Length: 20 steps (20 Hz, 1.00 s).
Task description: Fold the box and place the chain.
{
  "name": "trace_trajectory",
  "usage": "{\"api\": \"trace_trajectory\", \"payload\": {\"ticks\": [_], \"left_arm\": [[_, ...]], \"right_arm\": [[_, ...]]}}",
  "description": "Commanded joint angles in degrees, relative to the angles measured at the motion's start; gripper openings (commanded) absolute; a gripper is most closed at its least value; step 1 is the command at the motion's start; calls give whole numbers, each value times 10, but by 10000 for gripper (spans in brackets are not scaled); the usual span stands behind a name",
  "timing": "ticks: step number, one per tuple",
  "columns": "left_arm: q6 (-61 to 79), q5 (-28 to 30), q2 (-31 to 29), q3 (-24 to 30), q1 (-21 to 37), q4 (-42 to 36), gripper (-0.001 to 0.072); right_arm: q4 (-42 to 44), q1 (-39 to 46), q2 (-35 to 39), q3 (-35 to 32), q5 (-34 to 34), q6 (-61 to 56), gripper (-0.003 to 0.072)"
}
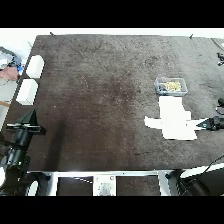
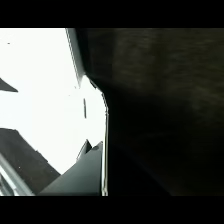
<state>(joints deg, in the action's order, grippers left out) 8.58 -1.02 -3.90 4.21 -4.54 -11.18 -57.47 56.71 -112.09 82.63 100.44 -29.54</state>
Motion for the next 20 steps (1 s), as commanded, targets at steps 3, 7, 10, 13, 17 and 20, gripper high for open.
{"api": "trace_trajectory", "payload": {"ticks": [3,7,10,13,17,20], "left_arm": [[0,0,-136,0,0,0,14],[0,0,-136,0,0,0,13],[0,0,-136,0,0,0,13],[1,1,-136,0,0,1,14],[0,0,-136,0,0,2,14],[-2,-6,-136,0,0,1,14]], "right_arm": [[44,-16,52,-51,8,18,7],[101,-74,136,-176,-33,28,7],[185,-136,217,-304,-99,46,7],[295,-219,290,-437,-205,70,7],[382,-407,319,-515,-338,98,7],[440,-556,319,-491,-455,84,7]]}}
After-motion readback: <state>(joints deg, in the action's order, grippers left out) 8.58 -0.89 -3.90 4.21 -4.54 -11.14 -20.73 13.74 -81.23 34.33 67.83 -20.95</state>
